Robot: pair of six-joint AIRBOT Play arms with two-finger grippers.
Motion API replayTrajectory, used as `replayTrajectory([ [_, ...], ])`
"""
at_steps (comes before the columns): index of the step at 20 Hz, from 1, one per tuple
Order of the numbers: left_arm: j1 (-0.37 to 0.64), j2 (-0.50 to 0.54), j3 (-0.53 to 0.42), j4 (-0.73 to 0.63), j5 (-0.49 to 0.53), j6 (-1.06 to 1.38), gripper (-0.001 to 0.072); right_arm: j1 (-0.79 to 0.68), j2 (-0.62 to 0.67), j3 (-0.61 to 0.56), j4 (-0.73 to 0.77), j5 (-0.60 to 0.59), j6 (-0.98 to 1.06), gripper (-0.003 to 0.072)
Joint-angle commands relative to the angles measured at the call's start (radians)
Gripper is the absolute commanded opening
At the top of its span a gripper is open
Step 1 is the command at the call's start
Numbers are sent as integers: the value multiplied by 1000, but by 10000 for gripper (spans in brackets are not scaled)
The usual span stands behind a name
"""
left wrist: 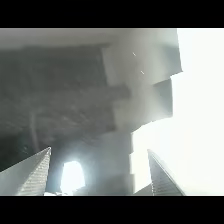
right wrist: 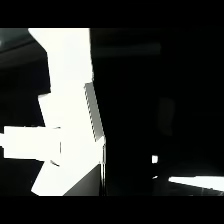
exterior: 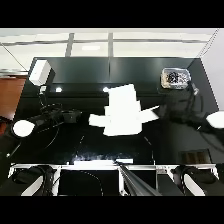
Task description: Fold the box and place the chain.
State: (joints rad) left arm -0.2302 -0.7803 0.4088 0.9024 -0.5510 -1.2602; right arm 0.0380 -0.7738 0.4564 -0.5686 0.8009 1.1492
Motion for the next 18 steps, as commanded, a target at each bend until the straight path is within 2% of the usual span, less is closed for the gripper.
replayTrajectory([
  [1, 21, -103, 63, -131, -158, 7, 707, 275, 141, -145, -46, -246, 15, 12],
  [4, 90, -273, 161, -333, -359, 225, 708, 385, 140, -173, -68, -313, 19, 12],
  [7, 154, -462, 179, -538, -536, 444, 708, 389, 140, -173, -68, -311, 19, 13],
  [12, 131, -673, 193, -686, -636, 723, 704, 389, 140, -173, -68, -309, 19, 13],
  [15, 99, -769, 269, -622, -667, 760, 703, 389, 140, -173, -63, -304, 23, 14],
  [18, 82, -853, 363, -566, -809, 806, 672, 389, 140, -173, -61, -292, 23, 14],
])
